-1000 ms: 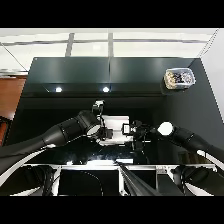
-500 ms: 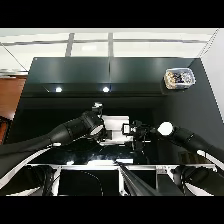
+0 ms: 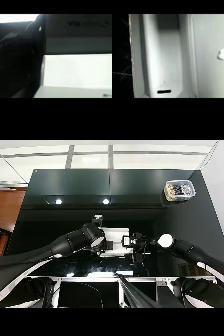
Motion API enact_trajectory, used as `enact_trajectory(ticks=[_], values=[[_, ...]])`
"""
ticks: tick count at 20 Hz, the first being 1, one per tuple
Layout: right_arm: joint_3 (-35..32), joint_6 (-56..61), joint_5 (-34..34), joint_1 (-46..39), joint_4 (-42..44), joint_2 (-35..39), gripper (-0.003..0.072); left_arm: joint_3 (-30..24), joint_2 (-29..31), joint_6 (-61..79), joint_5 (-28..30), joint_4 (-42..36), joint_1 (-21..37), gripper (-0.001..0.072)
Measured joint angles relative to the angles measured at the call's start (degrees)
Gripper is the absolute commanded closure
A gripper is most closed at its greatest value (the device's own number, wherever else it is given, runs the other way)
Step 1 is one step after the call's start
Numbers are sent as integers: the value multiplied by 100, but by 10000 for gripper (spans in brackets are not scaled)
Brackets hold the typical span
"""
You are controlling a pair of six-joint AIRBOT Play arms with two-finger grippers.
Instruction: Fold the box and place the chain.
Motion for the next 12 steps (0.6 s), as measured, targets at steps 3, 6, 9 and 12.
enact_trajectory(ticks=[3, 6, 9, 12], values=[[-2, 11, -4, 0, 2, 0, 250, 31, -9, -42, 59, 11, 0, 686], [-2, 13, -7, 0, 2, 0, 250, 42, -13, -33, 103, 15, 0, 685], [0, 4, -7, 0, -2, 0, 250, 52, -15, -13, 160, -11, -2, 388], [2, -17, -7, 0, -9, 0, 250, 109, -13, -13, 212, -44, 0, 286]])
